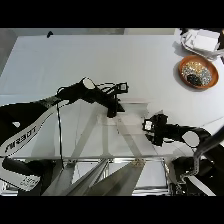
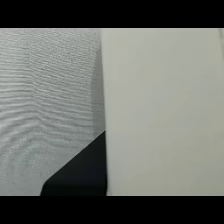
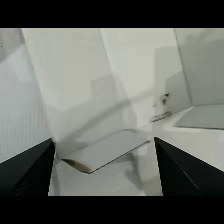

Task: Fold the box and place the chain.

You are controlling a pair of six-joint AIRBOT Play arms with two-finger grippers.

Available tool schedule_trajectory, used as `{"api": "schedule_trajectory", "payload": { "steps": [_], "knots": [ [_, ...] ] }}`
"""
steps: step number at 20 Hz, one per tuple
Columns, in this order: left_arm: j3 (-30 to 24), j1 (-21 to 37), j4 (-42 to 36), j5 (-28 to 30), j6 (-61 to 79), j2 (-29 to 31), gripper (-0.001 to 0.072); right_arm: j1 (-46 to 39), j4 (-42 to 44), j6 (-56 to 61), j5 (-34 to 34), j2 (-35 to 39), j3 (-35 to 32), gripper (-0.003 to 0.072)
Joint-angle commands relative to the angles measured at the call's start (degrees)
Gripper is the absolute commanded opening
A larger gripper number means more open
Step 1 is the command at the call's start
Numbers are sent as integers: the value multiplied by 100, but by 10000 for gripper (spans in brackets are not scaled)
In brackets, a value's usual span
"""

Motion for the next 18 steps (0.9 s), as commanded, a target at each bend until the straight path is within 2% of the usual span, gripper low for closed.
{"api": "schedule_trajectory", "payload": {
  "steps": [1, 7, 12, 18],
  "knots": [
    [2, -4, 2, 2, 2, 4, 31, 7, -79, 2, -103, 177, 105, 687],
    [2, -4, 2, 2, 2, 4, 31, 7, -240, -382, -247, 291, 111, 687],
    [2, -4, 2, 0, 2, 4, 31, -457, 706, -1690, -240, 90, 116, 687],
    [2, -4, 2, 0, 2, 4, 31, -1060, 1543, -2411, -50, -240, 424, 688]
  ]
}}
